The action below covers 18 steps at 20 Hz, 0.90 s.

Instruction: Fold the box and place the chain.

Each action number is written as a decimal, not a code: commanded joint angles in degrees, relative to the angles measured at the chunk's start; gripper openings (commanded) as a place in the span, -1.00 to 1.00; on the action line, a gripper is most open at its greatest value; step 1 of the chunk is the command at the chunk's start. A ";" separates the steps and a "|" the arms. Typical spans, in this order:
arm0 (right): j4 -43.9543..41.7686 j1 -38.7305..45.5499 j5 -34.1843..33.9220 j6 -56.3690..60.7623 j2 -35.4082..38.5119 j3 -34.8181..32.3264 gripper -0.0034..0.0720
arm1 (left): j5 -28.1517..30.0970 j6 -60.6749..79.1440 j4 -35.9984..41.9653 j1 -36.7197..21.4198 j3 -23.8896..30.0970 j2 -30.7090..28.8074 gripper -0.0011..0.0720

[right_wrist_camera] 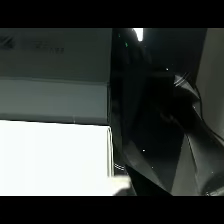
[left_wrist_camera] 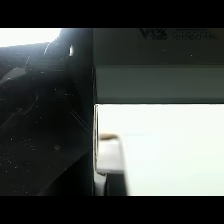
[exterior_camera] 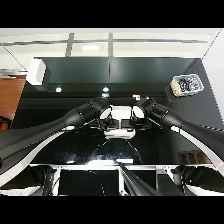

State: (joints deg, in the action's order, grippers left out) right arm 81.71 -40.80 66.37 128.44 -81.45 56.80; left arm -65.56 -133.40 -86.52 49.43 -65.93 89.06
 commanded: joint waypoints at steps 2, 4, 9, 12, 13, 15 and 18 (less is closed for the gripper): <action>1.92 0.94 3.69 -5.60 4.66 1.42 -0.06 | -0.09 -0.09 0.04 -0.02 -0.02 0.02 -0.89; 2.93 2.54 5.20 -8.81 10.08 1.42 -0.06 | -0.11 -0.09 0.00 -0.02 -0.02 0.02 -0.89; 15.93 11.74 6.86 -12.63 25.51 1.38 -0.07 | 0.00 -0.09 0.00 -0.02 -0.02 0.02 -0.89; 38.64 18.64 3.10 -12.48 26.82 -0.63 -0.07 | 0.13 -0.09 0.02 -0.02 -0.02 0.02 -0.89; 40.96 22.51 -2.86 -12.48 26.60 -2.14 -0.07 | 0.37 -0.09 0.02 -0.02 -0.02 0.02 -0.89; 40.89 31.98 -17.09 -9.51 25.53 -5.07 -0.06 | 0.87 -0.09 0.00 -0.02 -0.02 0.02 -0.89; 28.37 43.67 -29.57 -4.28 19.89 -5.22 0.85 | 1.05 -0.09 0.02 -0.17 -0.02 0.02 -0.89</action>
